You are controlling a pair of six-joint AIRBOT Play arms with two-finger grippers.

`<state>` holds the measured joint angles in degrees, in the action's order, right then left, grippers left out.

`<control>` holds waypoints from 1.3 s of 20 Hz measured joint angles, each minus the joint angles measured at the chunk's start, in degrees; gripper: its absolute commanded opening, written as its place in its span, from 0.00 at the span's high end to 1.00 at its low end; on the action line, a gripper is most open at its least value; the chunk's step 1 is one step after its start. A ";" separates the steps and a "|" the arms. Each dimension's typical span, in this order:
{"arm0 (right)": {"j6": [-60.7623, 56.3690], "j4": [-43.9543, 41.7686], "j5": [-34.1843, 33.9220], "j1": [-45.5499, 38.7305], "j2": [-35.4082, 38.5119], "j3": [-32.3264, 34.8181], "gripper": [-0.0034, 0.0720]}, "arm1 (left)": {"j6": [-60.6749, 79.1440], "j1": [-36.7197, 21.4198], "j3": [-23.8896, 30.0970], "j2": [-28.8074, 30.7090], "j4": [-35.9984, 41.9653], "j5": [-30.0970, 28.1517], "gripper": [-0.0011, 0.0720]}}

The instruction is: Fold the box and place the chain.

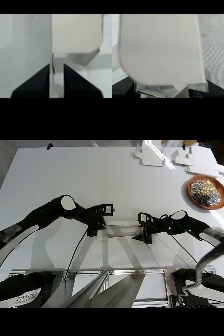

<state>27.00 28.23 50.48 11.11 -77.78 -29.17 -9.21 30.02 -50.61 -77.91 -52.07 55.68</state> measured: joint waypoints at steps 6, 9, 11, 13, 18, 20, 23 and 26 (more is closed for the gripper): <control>0.04 0.02 0.07 0.00 0.00 0.00 0.50 | -14.25 4.26 0.00 7.54 -7.39 7.87 0.98; 0.04 0.02 0.07 0.00 0.00 0.00 0.50 | -20.02 10.03 0.00 8.46 -7.34 5.16 0.98; 0.04 0.02 0.09 0.00 0.00 0.00 0.50 | -22.16 13.94 0.00 8.39 -5.90 -1.25 0.97; 0.04 0.02 0.09 0.00 0.00 0.00 0.50 | -23.65 16.94 0.00 7.80 -4.28 -9.57 0.98; 0.04 0.02 0.09 0.00 0.00 0.00 0.50 | -25.35 18.53 0.00 3.39 3.15 -28.30 0.98; 0.04 0.02 0.09 0.00 0.00 0.00 0.50 | -25.51 17.70 0.00 1.01 6.03 -32.00 0.98; 0.02 0.00 0.09 0.00 0.00 0.00 0.50 | -25.73 16.04 0.00 -2.47 9.22 -34.60 0.98; -0.17 -0.04 0.09 0.00 -0.02 0.02 0.50 | -25.75 14.97 0.00 -4.70 10.62 -34.95 0.98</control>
